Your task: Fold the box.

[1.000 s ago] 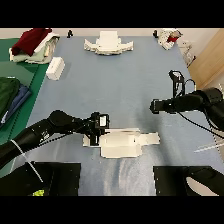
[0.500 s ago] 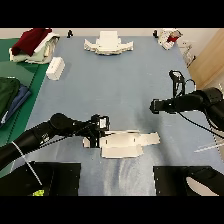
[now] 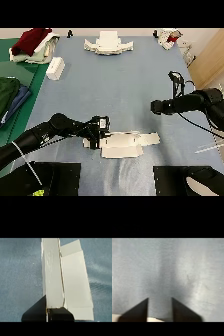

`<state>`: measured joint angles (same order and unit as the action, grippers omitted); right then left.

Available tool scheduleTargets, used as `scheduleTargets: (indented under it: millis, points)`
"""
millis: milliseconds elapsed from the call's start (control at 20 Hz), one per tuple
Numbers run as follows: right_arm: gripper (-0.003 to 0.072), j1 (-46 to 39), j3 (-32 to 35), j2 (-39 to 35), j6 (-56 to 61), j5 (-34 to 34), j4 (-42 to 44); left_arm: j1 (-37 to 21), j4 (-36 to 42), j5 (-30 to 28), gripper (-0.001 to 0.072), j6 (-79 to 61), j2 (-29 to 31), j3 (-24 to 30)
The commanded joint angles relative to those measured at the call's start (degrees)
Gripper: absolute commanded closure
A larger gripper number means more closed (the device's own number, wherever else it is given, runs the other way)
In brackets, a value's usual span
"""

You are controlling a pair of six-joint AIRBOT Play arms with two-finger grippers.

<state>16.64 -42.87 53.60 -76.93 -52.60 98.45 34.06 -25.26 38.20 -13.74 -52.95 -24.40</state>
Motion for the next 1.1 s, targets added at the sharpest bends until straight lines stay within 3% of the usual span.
scheduleTargets:
  millis: [0, 150, 300, 600, 850, 1050]
  points:
    - [0.0686, 0.0, 0.0, 0.0, -0.3, -5.7, 2.5, 0.0, 0.0, -0.1, 0.0697, 0.1, 0.0, 0.0]
    - [0.0681, 0.4, 0.0, -0.2, -2.8, -14.1, 2.5, 0.0, 0.0, -0.1, 0.0697, 0.1, 0.0, 0.0]
    - [0.0682, 3.5, 0.8, -1.6, -3.1, -18.1, 3.0, 0.0, 0.0, -0.1, 0.0697, 0.1, 0.0, 0.0]
    - [0.0682, 18.0, 8.9, -11.4, -3.0, -18.4, 4.9, 0.0, 0.0, -0.1, 0.0697, 0.1, 0.0, 0.0]
    - [0.0682, 34.3, 15.6, -22.2, -8.0, -14.4, 5.2, 0.0, 0.0, -0.1, 0.0697, 0.1, 0.0, 0.0]
    - [0.0675, 42.7, 16.5, -23.5, -11.3, -10.9, 0.6, 0.0, 0.0, -0.1, 0.0697, 0.1, 0.0, 0.0]
